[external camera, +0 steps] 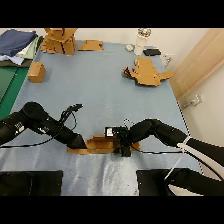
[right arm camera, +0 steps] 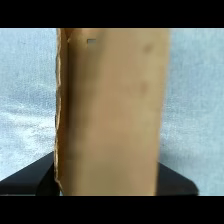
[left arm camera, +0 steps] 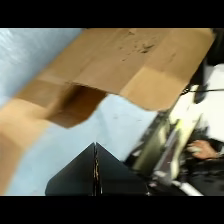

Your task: Fold the box.

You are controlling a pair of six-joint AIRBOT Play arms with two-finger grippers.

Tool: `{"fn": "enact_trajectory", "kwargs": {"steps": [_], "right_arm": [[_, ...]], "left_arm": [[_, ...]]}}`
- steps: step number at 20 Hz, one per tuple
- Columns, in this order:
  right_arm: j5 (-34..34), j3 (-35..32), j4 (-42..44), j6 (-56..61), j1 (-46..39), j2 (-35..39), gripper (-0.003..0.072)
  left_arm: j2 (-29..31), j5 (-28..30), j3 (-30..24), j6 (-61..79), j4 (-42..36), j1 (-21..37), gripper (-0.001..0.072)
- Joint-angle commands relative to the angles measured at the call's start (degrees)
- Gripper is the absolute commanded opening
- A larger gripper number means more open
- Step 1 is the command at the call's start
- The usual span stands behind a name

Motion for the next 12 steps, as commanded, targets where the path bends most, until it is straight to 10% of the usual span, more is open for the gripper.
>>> {"fn": "enact_trajectory", "kwargs": {"steps": [1,12], "right_arm": [[0.1,0.0,0.0,0.0,0.0,0.0,0.0449],[0.0,0.0,0.0,0.0,0.0,0.0,0.0449]], "left_arm": [[1.3,9.4,-0.6,-12.6,-9.9,-7.4,0.0012],[-7.6,35.5,-0.5,-10.4,-16.1,-9.4,0.0011]]}}
